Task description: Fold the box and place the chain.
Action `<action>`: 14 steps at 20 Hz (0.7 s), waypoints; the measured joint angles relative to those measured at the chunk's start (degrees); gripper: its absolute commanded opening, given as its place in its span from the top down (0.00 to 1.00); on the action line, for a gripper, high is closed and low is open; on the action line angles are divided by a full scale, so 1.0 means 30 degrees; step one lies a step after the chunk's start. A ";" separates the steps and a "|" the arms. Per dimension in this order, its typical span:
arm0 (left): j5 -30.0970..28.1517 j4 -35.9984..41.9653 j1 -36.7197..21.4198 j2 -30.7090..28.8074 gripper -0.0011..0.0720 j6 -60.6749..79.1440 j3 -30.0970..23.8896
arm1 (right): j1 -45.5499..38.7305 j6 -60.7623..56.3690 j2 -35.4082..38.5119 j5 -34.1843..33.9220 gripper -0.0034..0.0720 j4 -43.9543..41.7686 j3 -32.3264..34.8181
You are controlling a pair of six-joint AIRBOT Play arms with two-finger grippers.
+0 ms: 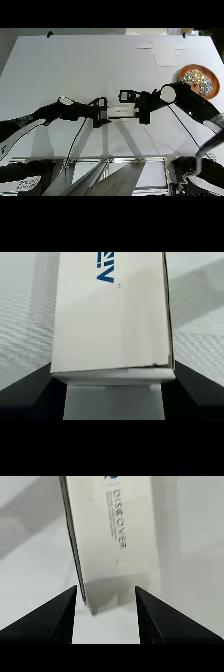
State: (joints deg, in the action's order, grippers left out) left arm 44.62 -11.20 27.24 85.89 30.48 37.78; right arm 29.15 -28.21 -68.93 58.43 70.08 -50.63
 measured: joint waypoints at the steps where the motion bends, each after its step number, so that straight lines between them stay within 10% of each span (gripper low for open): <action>1: -0.0007 0.0015 0.0000 0.0000 0.97 0.0000 0.0000 | 0.0000 0.0022 0.0102 -0.0109 0.41 -0.0313 0.0000; 6: -0.0044 0.0058 0.0000 0.0000 0.97 0.0000 -0.0007 | 0.0000 0.0058 0.0335 -0.1341 0.48 -0.2244 0.0000; 9: -0.0058 0.0080 0.0000 0.0000 0.97 0.0000 -0.0007 | 0.0000 0.0058 0.0219 -0.2455 0.93 -0.4248 0.0051; 14: -0.0066 0.0080 0.0000 0.0000 0.97 0.0000 0.0000 | 0.0000 0.0066 -0.0495 -0.3446 0.93 -0.6375 0.0634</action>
